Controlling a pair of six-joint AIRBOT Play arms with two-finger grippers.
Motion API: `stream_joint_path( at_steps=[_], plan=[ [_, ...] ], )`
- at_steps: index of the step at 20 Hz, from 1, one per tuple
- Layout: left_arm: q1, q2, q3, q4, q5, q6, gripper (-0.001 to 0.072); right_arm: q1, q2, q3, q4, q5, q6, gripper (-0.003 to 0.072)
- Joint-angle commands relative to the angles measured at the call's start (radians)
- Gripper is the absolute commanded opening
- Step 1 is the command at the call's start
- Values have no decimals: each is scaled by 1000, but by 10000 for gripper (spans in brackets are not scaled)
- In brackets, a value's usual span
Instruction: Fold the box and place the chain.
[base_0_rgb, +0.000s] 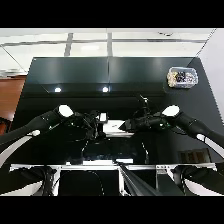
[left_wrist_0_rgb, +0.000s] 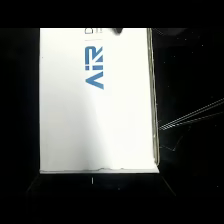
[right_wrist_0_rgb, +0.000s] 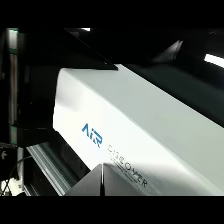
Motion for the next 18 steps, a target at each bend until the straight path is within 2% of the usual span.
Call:
stream_joint_path(
  at_steps=[1, 7, 10, 14, 15, 16, 18],
  plan=[
    [0, -1, 0, 0, 0, 0, 359, 1, -17, -1, -46, -29, 11, 16],
    [0, -1, 0, 0, 1, 0, 360, -2, -15, 5, -41, -23, -21, 16],
    [0, -1, 0, 0, 0, 0, 360, -66, 17, 71, -58, 147, -77, 16],
    [2, 18, 5, 5, 2, -65, 378, -298, 151, 207, -303, 367, -26, 16],
    [2, 38, 10, 25, 3, -100, 506, -370, 197, 227, -374, 400, -3, 16],
    [2, 66, 14, 66, 2, -135, 710, -440, 243, 233, -430, 424, 8, 16],
    [2, 129, 16, 168, -1, -177, 718, -578, 327, 233, -520, 482, 12, 16]
  ],
)
